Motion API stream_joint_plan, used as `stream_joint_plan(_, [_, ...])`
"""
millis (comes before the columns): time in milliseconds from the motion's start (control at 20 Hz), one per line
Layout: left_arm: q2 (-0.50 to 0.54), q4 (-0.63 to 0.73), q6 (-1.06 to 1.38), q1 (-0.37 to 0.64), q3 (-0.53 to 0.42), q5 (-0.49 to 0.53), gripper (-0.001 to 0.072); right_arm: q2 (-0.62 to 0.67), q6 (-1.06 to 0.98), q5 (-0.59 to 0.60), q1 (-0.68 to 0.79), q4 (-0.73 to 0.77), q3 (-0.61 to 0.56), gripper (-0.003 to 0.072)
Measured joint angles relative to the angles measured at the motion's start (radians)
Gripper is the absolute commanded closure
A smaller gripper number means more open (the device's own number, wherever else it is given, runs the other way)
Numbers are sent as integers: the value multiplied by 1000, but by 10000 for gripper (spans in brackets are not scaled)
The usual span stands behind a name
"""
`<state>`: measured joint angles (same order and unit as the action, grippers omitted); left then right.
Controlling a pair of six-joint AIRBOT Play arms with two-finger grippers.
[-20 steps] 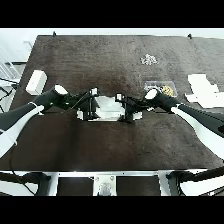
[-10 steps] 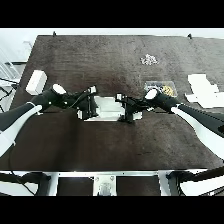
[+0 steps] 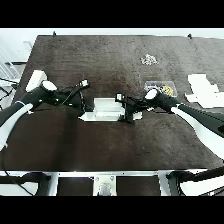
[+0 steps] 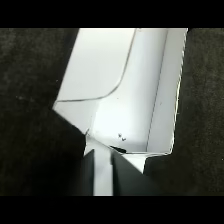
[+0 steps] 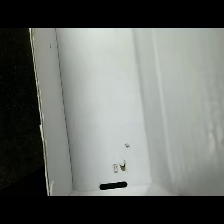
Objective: Fold the box and place the chain.
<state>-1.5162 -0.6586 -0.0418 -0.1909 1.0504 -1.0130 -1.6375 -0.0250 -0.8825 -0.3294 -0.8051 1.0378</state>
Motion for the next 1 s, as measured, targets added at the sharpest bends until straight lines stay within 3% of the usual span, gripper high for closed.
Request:
stream_joint_plan(300, [149, -40, -238, 3, 0, 27, 690, 0, 0, 0, 0, 0, 0, 112])
stream_joint_plan(550, [275, -237, -706, 3, -2, 26, 689, 0, 0, 0, 0, 0, 0, 111])
stream_joint_plan(800, [320, -404, -1065, 15, -26, -35, 690, 0, 0, 0, 0, 0, 0, 112])
stream_joint_plan(1000, [341, -403, -1162, 88, -80, -71, 690, 0, -1, 0, 0, 0, 0, 112])
